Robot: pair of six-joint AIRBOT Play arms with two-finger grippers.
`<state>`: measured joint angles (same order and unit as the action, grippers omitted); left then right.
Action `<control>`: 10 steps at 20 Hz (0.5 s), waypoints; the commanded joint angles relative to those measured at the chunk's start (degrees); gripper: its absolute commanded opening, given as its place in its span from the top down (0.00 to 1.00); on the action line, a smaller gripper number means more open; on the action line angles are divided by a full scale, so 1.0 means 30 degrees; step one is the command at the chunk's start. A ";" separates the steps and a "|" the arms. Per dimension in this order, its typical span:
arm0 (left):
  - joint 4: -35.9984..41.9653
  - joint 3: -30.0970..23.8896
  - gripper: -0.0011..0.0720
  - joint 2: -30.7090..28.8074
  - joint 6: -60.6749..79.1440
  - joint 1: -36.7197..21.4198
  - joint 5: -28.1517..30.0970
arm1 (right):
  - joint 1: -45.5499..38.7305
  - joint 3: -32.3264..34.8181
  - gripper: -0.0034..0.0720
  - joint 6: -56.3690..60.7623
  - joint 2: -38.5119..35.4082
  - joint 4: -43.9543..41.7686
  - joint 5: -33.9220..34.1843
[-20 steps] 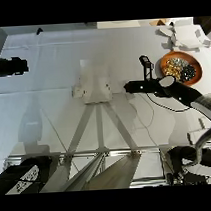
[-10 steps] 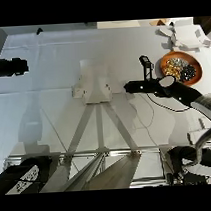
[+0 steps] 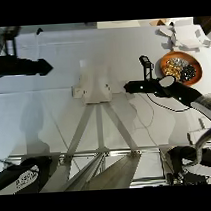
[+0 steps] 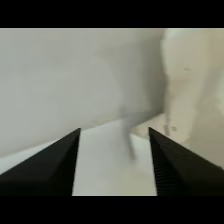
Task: Fold the box and place the chain.
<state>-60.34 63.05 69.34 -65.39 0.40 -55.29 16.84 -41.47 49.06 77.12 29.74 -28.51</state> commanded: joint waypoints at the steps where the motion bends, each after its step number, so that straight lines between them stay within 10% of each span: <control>1: 0.6776 0.0481 0.20 0.2943 0.7074 0.0022 -0.1377 | 0.0022 0.0007 0.94 0.0007 -0.0007 -0.0007 0.0007; 10: 0.5639 0.6943 0.11 1.0746 0.7970 0.1741 -0.3891 | 0.0022 0.0007 0.94 0.0007 -0.0007 -0.0007 0.0007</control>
<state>-42.50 78.91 95.33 -42.85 3.95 -64.47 16.84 -41.47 49.08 77.12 29.74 -28.49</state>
